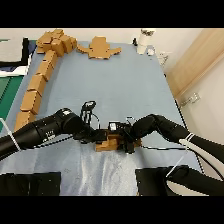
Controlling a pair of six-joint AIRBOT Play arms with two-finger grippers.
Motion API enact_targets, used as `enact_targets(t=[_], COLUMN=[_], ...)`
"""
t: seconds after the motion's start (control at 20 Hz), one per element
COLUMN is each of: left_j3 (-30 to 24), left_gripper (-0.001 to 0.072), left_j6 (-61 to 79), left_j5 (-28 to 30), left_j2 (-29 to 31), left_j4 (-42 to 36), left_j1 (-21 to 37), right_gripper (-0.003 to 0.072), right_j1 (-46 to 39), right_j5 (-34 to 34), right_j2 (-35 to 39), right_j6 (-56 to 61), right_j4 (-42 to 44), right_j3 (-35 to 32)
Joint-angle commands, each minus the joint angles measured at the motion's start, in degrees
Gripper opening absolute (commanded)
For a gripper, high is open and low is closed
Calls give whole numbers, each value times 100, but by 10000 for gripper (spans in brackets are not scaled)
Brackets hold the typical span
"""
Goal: Fold the box.
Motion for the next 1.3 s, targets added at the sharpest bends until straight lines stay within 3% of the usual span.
enact_targets(t=[0.0, 0.2, 0.45, 0.85, 1.25], left_j3=[144, 155, 195, 688, 752], left_gripper=[438, 438, 438, 438, 437], left_j6=[-227, -321, -1228, -1657, -1943], left_j5=[-348, -341, -350, -684, -748], left_j2=[7, 0, -50, -866, -1014], left_j4=[247, 236, 1025, 1384, 1543], left_j1=[-20, -190, -511, -892, -922], right_gripper=[446, 446, 447, 446, 446], right_j1=[2, 2, 2, 2, 2], right_j5=[4, 4, 4, 4, 7], right_j2=[-2, -2, -2, -2, -2], right_j6=[-7, -7, -7, -7, -7], right_j4=[2, 2, 2, 2, 2], right_j3=[-2, -2, -2, -2, -2])
